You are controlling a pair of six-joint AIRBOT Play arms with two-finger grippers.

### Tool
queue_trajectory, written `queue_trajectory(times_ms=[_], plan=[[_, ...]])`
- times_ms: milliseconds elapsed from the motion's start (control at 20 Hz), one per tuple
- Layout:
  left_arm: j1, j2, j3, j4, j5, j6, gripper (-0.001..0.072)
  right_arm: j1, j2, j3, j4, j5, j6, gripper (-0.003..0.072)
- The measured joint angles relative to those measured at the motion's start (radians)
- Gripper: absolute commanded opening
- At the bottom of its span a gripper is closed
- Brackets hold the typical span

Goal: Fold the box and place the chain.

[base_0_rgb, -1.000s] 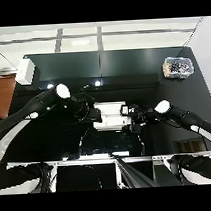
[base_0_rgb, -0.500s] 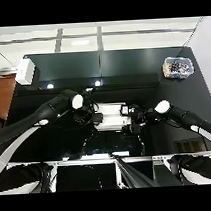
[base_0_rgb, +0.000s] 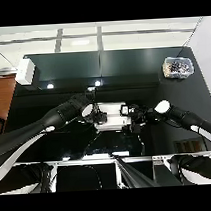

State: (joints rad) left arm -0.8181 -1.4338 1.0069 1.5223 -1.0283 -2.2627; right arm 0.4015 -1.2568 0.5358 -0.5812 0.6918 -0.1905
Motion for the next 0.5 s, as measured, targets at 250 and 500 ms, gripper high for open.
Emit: queue_trajectory(times_ms=[250, 500], plan=[[-0.023, -0.035, 0.012, 0.020, -0.013, -0.055, 0.0501, 0.000, 0.000, 0.000, 0.000, 0.001, 0.000, 0.0242], [-0.039, -0.050, 0.031, 0.037, -0.026, -0.088, 0.0385, 0.000, 0.000, 0.000, 0.000, 0.002, 0.000, 0.0242]])
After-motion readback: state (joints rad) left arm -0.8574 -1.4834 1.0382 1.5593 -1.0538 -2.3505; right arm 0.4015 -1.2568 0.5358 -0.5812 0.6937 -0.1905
